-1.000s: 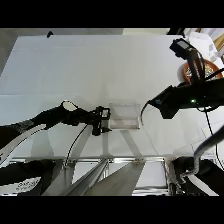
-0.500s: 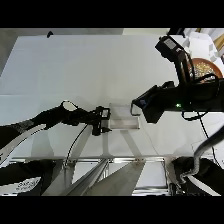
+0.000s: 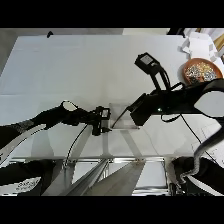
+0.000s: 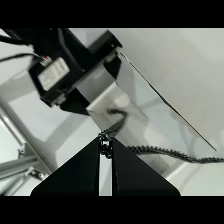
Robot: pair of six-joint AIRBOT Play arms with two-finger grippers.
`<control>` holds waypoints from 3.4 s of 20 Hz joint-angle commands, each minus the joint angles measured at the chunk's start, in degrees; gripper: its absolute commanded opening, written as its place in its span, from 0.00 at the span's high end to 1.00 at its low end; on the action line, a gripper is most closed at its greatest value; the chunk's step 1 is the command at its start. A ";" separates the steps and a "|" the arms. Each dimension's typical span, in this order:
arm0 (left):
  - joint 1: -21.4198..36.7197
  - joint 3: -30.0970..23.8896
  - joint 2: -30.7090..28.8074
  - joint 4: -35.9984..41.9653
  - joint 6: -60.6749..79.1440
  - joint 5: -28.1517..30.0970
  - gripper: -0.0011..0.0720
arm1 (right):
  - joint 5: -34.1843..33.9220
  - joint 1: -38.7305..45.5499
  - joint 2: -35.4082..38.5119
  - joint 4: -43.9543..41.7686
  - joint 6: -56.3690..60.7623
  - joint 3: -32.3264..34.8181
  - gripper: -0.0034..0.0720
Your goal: Fold the box and place the chain.
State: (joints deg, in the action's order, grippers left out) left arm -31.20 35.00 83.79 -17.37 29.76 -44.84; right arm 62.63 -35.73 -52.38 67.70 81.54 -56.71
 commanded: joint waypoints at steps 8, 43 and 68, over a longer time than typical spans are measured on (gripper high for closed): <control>0.04 0.00 -0.04 0.00 0.02 0.02 0.64 | -12.17 -7.28 -12.44 -0.04 1.25 11.39 0.93; 0.04 0.00 -0.04 0.00 0.02 0.00 0.64 | -1.38 25.49 -28.63 18.67 5.60 3.15 0.50; 0.04 0.00 -0.04 -0.02 0.02 -0.17 0.64 | 6.19 25.42 -12.85 14.12 2.51 3.15 0.93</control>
State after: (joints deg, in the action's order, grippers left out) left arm -31.20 35.00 83.79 -17.37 29.76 -44.84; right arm 64.93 -10.28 -70.78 84.79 85.47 -53.54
